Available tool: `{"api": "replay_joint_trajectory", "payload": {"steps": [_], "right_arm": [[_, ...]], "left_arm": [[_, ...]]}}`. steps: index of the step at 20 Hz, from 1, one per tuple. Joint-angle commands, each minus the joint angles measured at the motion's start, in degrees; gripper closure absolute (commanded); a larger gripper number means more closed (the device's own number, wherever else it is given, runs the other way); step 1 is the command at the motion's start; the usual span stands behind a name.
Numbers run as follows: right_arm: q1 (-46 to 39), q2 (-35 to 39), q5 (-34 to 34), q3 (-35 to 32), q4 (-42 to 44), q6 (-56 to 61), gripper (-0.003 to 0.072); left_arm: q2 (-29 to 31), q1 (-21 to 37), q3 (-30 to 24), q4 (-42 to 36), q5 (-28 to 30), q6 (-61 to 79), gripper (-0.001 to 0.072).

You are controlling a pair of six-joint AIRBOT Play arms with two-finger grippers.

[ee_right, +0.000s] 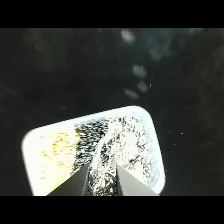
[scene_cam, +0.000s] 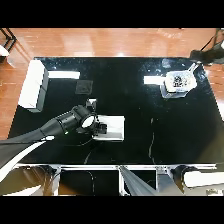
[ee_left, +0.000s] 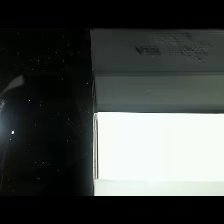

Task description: Fold the box and place the chain.

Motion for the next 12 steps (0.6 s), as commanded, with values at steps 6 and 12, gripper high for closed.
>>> {"api": "replay_joint_trajectory", "payload": {"steps": [6,12], "right_arm": [[2.5,23.8,5.3,0.2,9.0,-4.0,0.0667],[8.9,35.5,12.1,-1.7,12.6,-5.2,0.0667]], "left_arm": [[0.0,0.0,0.0,0.0,1.7,0.7,0.0683],[0.0,0.0,0.0,0.0,1.1,0.9,0.0683]]}}
